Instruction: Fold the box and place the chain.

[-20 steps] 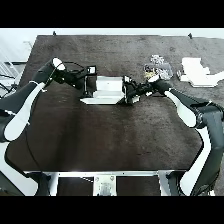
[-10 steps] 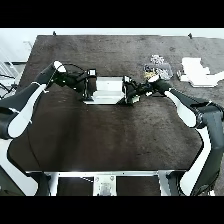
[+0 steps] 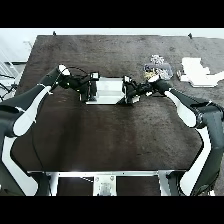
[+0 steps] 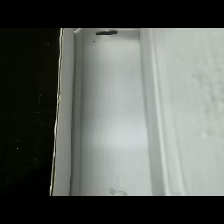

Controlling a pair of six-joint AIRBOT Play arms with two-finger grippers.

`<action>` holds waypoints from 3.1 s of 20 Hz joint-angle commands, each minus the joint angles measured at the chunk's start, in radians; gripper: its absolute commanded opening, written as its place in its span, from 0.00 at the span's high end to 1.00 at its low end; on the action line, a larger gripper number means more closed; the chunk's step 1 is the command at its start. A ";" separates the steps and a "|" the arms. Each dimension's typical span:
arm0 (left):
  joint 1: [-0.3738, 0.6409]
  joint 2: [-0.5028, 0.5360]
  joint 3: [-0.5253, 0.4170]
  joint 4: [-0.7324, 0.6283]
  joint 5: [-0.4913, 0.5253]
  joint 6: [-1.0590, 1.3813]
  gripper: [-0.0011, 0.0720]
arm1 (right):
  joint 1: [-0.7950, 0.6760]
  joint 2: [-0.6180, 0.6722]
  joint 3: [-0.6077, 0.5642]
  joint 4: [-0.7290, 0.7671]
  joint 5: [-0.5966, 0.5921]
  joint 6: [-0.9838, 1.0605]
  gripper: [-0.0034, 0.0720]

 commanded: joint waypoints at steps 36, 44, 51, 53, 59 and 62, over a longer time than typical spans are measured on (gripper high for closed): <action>-0.048 -0.008 0.000 -0.067 0.068 0.073 0.45 | 0.001 0.000 0.000 0.000 0.000 0.000 0.26; -0.048 -0.021 0.000 -0.072 0.068 0.031 0.15 | 0.001 0.000 0.000 0.000 0.000 0.000 0.26; 0.019 -0.018 0.000 -0.080 -0.023 0.027 0.35 | 0.001 0.000 0.000 0.000 0.000 0.000 0.26; 0.031 -0.016 0.001 -0.088 -0.030 0.027 0.35 | 0.001 0.000 0.000 0.000 0.000 0.000 0.26; 0.040 -0.010 0.003 -0.095 -0.062 -0.006 0.96 | 0.001 0.000 0.000 0.000 0.000 0.000 0.26; 0.057 0.022 0.003 -0.110 -0.070 -0.087 0.96 | 0.001 0.000 0.000 0.000 0.000 0.000 0.26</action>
